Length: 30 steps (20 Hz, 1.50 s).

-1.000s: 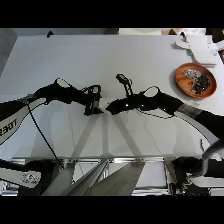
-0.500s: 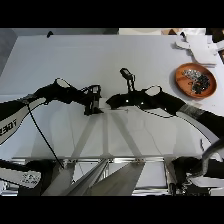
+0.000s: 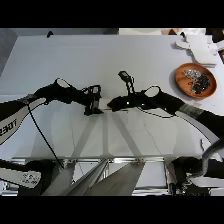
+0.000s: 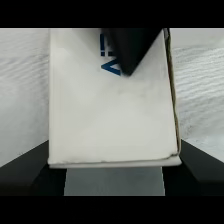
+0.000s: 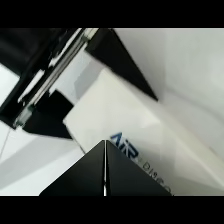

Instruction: Fold the box and place the chain.

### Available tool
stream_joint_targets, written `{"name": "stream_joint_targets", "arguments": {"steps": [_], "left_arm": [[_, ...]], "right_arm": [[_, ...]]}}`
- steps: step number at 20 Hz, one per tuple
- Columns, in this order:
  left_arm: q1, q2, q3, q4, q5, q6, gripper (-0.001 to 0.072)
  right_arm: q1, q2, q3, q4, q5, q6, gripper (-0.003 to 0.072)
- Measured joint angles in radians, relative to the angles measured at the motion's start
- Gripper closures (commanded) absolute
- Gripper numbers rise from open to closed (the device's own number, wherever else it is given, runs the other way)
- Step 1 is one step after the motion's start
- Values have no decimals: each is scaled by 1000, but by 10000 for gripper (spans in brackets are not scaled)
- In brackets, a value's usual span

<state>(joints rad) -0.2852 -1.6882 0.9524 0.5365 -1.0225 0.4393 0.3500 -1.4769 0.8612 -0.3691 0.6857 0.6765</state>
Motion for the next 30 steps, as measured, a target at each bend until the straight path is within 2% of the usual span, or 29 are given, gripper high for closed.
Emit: {"name": "stream_joint_targets", "arguments": {"steps": [3,6,8,10,14,17,23,24,25,30], "left_arm": [[0,0,0,0,0,-2,431],[0,0,0,-1,0,-2,431],[0,0,0,-1,0,-2,431],[0,0,0,-1,0,-2,431],[0,0,0,-1,1,-2,431],[0,0,0,-1,1,-2,432],[-5,0,0,-14,10,-2,436],[-5,0,0,-16,13,-2,504],[-5,0,0,-19,20,-1,707],[-3,39,-1,-6,39,-42,697]], "right_arm": [[-39,119,1,-19,15,4,675],[-130,261,1,-105,48,68,674],[-211,344,1,-244,69,164,674],[-293,396,1,-451,118,296,674],[-421,432,1,-889,232,555,674],[-473,436,1,-1060,288,644,674],[-501,439,1,-1145,323,702,674],[-502,439,1,-1147,325,705,674],[-504,439,1,-1152,327,708,674],[-505,439,1,-1146,330,712,674]]}}
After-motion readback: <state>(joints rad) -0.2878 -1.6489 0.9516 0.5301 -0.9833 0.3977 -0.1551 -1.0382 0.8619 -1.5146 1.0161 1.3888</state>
